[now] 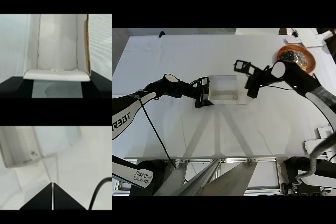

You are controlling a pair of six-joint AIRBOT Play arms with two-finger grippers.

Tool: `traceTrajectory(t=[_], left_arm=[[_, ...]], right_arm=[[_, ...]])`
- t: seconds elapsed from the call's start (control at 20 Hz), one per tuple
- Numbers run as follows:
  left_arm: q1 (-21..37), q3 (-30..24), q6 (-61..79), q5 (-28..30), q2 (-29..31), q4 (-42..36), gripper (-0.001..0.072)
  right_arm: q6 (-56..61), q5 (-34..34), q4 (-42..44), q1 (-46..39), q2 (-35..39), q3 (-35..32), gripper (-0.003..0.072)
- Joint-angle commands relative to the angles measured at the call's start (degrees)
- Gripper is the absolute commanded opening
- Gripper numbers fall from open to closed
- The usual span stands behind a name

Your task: Fold the box and place the chain.

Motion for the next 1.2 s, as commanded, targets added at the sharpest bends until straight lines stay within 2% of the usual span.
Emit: traceTrajectory(t=[0.0, 0.1, 0.2, 0.3, 0.55, 0.9, 1.15], left_arm=[[0.0, 0.0, 0.0, 0.0, 0.0, 0.0, 0.0396], [0.0, 0.0, 0.0, 0.0, 0.0, 0.0, 0.0396], [0.0, 0.0, 0.0, 0.0, 0.0, 0.0, 0.0396], [0.0, 0.0, 0.0, 0.0, 0.0, 0.0, 0.0396], [0.0, 0.0, 0.0, 0.0, 0.0, 0.0, 0.0396], [0.0, 0.0, 0.0, 0.0, 0.0, 0.0, 0.0396], [0.0, 0.0, 0.0, 0.0, 0.0, 0.0, 0.0396]], right_arm=[[17.6, 1.6, -4.3, -6.4, 1.2, 0.0, 0.0008], [21.2, 6.4, -2.8, -10.5, 1.0, 0.0, 0.0006], [21.4, 14.4, 0.4, -12.9, 0.2, 0.0, 0.0006], [22.3, 17.4, 2.8, -13.2, -1.5, 0.0, 0.0006], [26.9, 16.7, 12.2, -11.4, -8.5, -0.1, 0.0007], [27.3, 11.4, 16.7, -7.8, -13.2, -0.1, 0.0006], [26.0, 11.9, 20.9, -6.7, -15.1, -0.1, 0.0004]])
